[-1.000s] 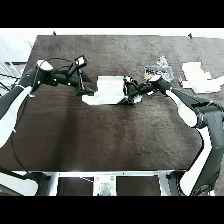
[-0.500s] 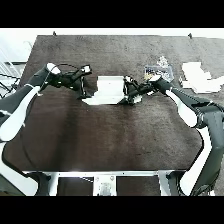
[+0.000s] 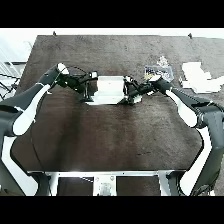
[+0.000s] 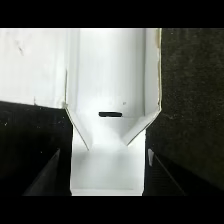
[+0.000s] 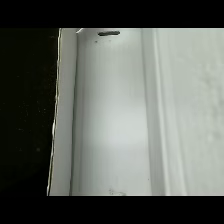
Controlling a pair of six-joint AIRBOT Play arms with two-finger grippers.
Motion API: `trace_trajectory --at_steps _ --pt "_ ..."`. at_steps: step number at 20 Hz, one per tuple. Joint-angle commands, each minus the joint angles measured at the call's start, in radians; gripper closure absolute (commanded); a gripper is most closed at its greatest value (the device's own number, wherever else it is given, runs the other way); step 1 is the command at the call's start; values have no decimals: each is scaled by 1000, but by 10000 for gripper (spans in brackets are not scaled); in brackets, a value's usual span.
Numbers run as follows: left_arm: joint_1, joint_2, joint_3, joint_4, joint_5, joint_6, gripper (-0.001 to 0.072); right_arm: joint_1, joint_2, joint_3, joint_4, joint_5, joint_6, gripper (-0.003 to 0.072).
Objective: Fold the box and place the chain.
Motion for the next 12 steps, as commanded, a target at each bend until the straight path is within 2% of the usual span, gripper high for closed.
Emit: trace_trajectory --at_steps 1,3,8,9,10,11,12 --pt "-5 -4 5 -14 1 -5 72 0 -1 0 0 0 0 114" --pt "-5 -4 5 -57 -6 3 72 0 -1 0 0 0 0 114" --pt "-5 -4 5 -61 -3 14 73 0 -1 0 0 0 0 114" --pt "-5 -4 5 -61 4 10 115 0 -1 0 0 0 0 114" --pt "-5 -4 5 -61 3 12 253 0 -1 0 0 0 0 114" --pt "-5 -4 5 -62 3 13 288 0 -1 0 0 0 0 114" --pt "-5 -4 5 -61 4 13 287 0 -1 0 0 0 0 114"
